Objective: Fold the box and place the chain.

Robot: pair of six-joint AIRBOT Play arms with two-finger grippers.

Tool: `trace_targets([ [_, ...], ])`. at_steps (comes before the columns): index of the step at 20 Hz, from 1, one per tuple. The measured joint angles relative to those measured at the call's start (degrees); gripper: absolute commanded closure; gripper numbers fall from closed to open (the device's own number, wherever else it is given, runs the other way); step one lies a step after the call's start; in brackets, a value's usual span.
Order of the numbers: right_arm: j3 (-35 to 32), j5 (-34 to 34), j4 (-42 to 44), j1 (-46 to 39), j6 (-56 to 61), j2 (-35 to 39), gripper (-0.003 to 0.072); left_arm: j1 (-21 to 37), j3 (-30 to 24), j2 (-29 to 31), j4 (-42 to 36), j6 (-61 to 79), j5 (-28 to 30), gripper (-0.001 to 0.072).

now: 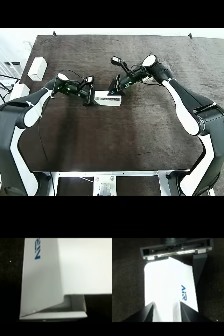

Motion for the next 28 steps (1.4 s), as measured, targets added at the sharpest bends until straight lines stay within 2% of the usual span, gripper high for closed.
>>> trace_targets([
  [4,0.0,-1.3,-0.6,0.3,0.0,-0.2,0.0280,0.0,0.0,0.0,0.0,0.0,0.0,0.0182],
  [5,0.0,-2.0,-0.7,0.3,0.0,-0.2,0.0300,0.0,0.0,0.0,0.0,0.0,0.0,0.0182],
  [7,0.0,-3.1,-1.0,0.3,0.0,-0.3,0.0408,0.0,0.0,0.0,0.0,0.0,0.1,0.0182],
  [8,0.0,-3.5,-1.0,0.4,-0.1,-0.3,0.0415,0.0,0.0,0.0,0.0,-0.1,0.2,0.0181],
  [9,0.0,-4.0,-1.0,0.4,-0.1,-0.3,0.0406,0.0,0.0,0.0,0.0,-0.1,0.2,0.0182],
  [11,0.0,-4.6,-1.2,0.4,-0.1,-0.3,0.0313,0.0,0.0,0.0,0.0,-0.1,0.2,0.0182],
  [13,0.0,-5.0,-1.3,0.3,-0.1,-0.3,0.0311,0.0,0.0,0.0,0.0,-0.1,0.2,0.0182],
  [16,0.0,-5.1,-1.3,0.3,-0.1,-0.3,0.0423,0.0,0.0,0.0,0.0,-0.1,0.2,0.0182],
  [17,0.0,-5.2,-1.2,0.3,-0.1,-0.3,0.0432,0.0,0.0,0.0,0.0,-0.1,0.2,0.0181],
  [19,0.0,-5.4,-1.2,0.3,-0.1,-0.3,0.0526,0.0,0.0,0.0,0.0,-0.1,0.2,0.0182],
  [28,-1.5,-5.4,-1.4,0.3,-0.1,-0.3,0.0559,0.0,0.0,0.0,0.0,0.0,0.1,0.0182],
])
